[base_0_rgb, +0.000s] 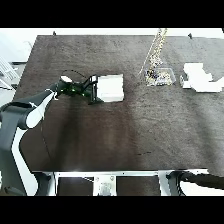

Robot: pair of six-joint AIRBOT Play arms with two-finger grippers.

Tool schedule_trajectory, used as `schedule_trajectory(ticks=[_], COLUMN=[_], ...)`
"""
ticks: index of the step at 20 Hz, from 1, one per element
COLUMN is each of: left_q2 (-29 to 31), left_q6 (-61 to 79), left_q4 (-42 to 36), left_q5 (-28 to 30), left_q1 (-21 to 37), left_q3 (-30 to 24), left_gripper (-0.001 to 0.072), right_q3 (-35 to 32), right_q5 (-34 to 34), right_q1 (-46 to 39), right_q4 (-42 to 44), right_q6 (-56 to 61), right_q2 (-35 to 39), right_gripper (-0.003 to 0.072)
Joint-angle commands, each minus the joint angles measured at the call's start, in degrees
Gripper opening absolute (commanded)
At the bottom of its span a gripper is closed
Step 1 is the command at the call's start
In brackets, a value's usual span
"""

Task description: Fold the box and place the chain.

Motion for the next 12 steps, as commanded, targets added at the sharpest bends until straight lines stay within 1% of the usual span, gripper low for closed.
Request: schedule_trajectory(ticks=[1,5,9,12], left_q2=[0.0,0.0,0.0,0.0], left_q6=[0.0,0.0,0.0,0.0], left_q4=[0.0,0.0,0.0,0.0], left_q5=[0.0,0.0,0.0,0.0], left_q1=[0.0,0.0,0.0,0.0], left_q3=[0.0,0.0,0.0,0.0], left_gripper=[0.0412,0.0412,0.0411,0.0412], right_q3=[0.0,0.0,-0.1,-0.7], right_q5=[0.1,0.3,3.2,3.2], right_q1=[1.6,2.0,4.5,5.2], right_q4=[0.0,0.3,0.2,0.2], right_q6=[-0.5,-0.4,-0.5,-0.5], right_q2=[0.4,0.4,0.4,0.4], right_gripper=[0.0007,0.0007,0.0007,0.0007])
